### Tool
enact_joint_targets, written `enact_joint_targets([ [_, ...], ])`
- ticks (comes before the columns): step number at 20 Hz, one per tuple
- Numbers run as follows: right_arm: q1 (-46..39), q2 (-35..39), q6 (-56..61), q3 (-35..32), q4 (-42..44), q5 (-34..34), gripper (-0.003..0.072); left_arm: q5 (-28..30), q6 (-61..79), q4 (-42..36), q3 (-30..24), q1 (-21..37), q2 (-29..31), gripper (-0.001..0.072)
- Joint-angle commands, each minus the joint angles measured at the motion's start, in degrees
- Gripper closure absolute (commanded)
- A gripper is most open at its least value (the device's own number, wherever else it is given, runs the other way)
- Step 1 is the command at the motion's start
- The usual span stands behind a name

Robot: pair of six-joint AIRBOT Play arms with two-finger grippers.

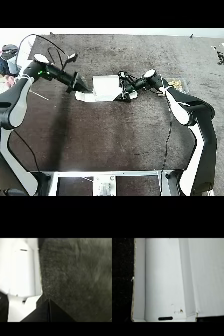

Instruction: Fold the box and place the chain.

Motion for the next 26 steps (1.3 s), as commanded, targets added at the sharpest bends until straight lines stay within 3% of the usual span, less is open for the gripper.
enact_joint_targets([
  [1,0.0,0.0,0.0,0.0,0.0,0.0,0.0387,6.3,-18.5,0.5,0.5,2.5,3.1,0.0704],
  [4,0.0,0.0,0.0,0.0,0.0,0.0,0.0387,11.9,-32.3,4.2,-1.9,4.6,6.4,0.0704],
  [7,0.0,0.0,0.0,0.0,0.0,0.0,0.0387,13.8,-42.6,4.5,-8.3,8.0,7.4,0.0704],
  [12,0.0,0.0,0.0,0.0,0.0,0.0,0.0387,15.8,-49.2,5.6,-15.7,9.5,7.4,0.0702],
  [17,0.0,0.0,0.0,0.0,0.0,0.0,0.0387,17.4,-53.0,12.0,-17.9,9.5,7.4,0.0700],
  [22,0.0,0.0,0.0,0.0,0.0,0.0,0.0387,23.5,-55.2,8.2,-21.8,5.2,7.1,0.0699],
  [26,0.0,0.0,0.0,0.0,0.0,0.0,0.0387,29.1,-54.4,3.2,-21.9,0.7,7.1,0.0699],
])
